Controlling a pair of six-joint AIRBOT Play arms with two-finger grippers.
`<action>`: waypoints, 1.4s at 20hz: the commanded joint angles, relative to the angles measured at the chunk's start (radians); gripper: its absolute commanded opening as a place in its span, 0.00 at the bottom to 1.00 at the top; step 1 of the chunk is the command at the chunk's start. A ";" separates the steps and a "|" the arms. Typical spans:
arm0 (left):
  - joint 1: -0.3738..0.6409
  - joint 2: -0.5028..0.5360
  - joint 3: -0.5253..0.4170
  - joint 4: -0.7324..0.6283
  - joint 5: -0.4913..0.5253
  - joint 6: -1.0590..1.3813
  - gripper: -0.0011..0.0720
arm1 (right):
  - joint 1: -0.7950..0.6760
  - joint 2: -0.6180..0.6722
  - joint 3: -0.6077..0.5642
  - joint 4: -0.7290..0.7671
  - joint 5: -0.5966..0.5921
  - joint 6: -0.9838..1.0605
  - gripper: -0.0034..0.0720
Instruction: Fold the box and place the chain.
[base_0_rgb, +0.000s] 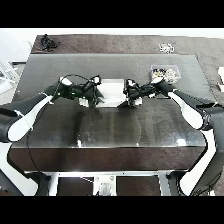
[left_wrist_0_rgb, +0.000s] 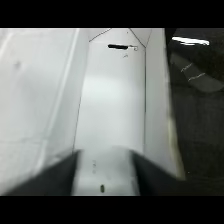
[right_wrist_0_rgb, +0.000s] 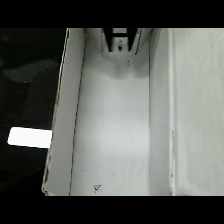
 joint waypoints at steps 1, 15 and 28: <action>0.000 -0.002 0.000 -0.005 0.002 0.006 0.71 | 0.001 0.000 0.000 0.000 0.000 0.001 0.79; 0.023 -0.001 0.000 0.018 0.077 0.016 0.04 | 0.001 0.000 0.000 0.000 0.000 0.001 0.79; 0.211 0.138 0.005 -0.018 -0.149 -0.017 0.04 | 0.001 0.000 0.000 0.000 0.000 0.001 0.79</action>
